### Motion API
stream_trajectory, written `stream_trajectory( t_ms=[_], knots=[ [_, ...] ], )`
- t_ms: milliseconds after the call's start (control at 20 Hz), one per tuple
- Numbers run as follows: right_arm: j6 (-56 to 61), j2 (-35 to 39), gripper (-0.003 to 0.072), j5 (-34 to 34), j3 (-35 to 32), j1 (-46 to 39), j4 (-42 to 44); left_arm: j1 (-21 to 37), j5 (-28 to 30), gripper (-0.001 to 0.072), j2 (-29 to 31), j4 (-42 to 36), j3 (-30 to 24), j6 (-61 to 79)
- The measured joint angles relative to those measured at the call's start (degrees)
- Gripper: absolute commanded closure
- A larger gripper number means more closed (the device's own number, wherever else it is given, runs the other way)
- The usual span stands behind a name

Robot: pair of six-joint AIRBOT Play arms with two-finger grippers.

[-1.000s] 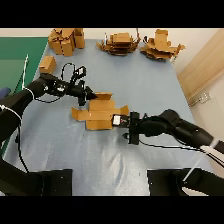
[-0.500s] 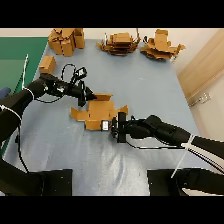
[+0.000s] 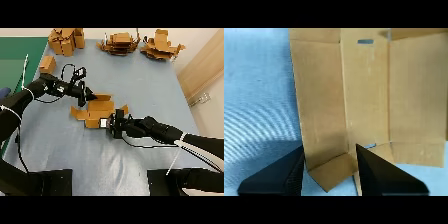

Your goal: Fold the box.

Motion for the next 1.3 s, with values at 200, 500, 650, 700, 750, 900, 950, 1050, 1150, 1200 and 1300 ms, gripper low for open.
stream_trajectory(
  t_ms=[200,500,650,700,750,900,950,1050,1150,1200,1300],
  knots=[
    [2.3,1.4,0.0193,2.7,0.3,-2.2,-0.4,0.0,-4.0,0.0689,0.0,0.7,0.0,0.0],
    [8.2,1.9,0.0093,3.7,0.4,-3.7,-0.6,0.1,-9.7,0.069,0.0,2.6,0.0,0.0],
    [9.5,1.4,0.0084,3.8,0.4,-4.4,-0.6,0.0,-11.2,0.0689,0.0,2.8,0.0,-0.2],
    [9.7,1.4,0.0082,3.8,0.4,-4.5,-0.6,0.1,-11.6,0.0689,0.0,2.8,0.0,-0.3],
    [9.9,1.3,0.0073,3.8,0.4,-4.7,-0.6,0.0,-12.2,0.0689,0.0,2.8,0.0,-0.4],
    [10.2,0.9,0.0072,4.0,0.4,-4.8,-0.6,0.0,-12.5,0.069,0.0,2.8,0.0,-0.4],
    [10.3,0.7,0.0072,4.0,0.4,-4.8,-0.6,0.1,-12.6,0.0689,0.0,2.8,0.0,-0.4],
    [10.3,0.2,0.0072,4.1,0.6,-4.8,-0.6,0.1,-12.7,0.0689,0.0,2.8,0.0,-0.4],
    [10.4,-0.6,0.0072,3.3,1.6,-4.8,-0.5,0.0,-12.8,0.0689,0.0,2.8,0.0,-0.4],
    [10.4,-1.0,0.0072,2.6,2.4,-4.8,-0.5,0.1,-12.8,0.0689,0.0,2.8,0.0,-0.4],
    [10.5,-2.3,0.0072,0.6,4.6,-4.9,-0.1,0.0,-12.8,0.0689,0.0,2.8,0.0,-0.4]
  ],
)
